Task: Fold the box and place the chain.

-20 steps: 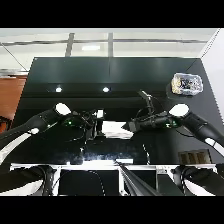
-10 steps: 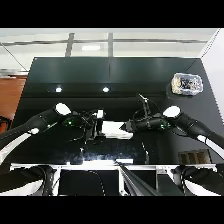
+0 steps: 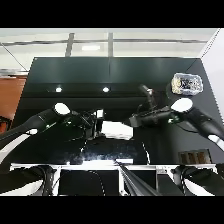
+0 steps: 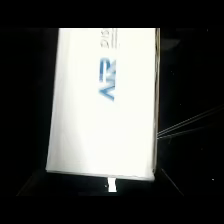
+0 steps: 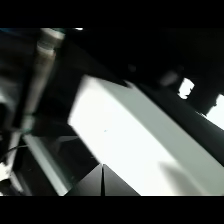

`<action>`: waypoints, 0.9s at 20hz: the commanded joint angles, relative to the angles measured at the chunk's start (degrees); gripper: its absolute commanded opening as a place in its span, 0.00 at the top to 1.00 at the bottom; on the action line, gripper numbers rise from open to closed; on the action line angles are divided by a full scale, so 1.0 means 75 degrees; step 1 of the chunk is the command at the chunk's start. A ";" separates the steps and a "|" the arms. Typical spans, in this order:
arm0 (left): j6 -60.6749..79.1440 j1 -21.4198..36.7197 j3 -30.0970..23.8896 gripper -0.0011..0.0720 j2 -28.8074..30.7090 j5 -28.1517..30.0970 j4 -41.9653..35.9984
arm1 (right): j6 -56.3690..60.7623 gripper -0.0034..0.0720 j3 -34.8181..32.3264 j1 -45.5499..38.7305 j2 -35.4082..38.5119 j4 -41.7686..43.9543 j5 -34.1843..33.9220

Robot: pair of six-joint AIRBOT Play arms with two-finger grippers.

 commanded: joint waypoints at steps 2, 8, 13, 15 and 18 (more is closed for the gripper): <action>-0.1343 0.0009 0.0175 0.00 0.0565 -0.0230 0.1463 | 0.0323 0.94 0.0519 -0.1655 0.1437 -0.0402 0.1244; -0.1801 -0.0519 0.0638 0.00 0.1201 -0.0664 0.1428 | 0.0822 0.94 0.0516 -0.3561 0.2139 -0.1533 0.1760; -0.3025 -0.1498 0.1507 0.00 0.0490 0.0067 0.1979 | 0.0822 0.94 0.0452 -0.3587 0.2139 -0.1582 0.1699; -0.3366 -0.1626 0.1816 0.01 0.0146 0.0035 0.1973 | 0.0883 0.94 0.0443 -0.3587 0.2139 -0.1714 0.1696; -0.3812 -0.1716 0.2055 0.01 -0.0213 -0.0184 0.1970 | 0.0906 0.94 0.0443 -0.3587 0.2139 -0.1877 0.1696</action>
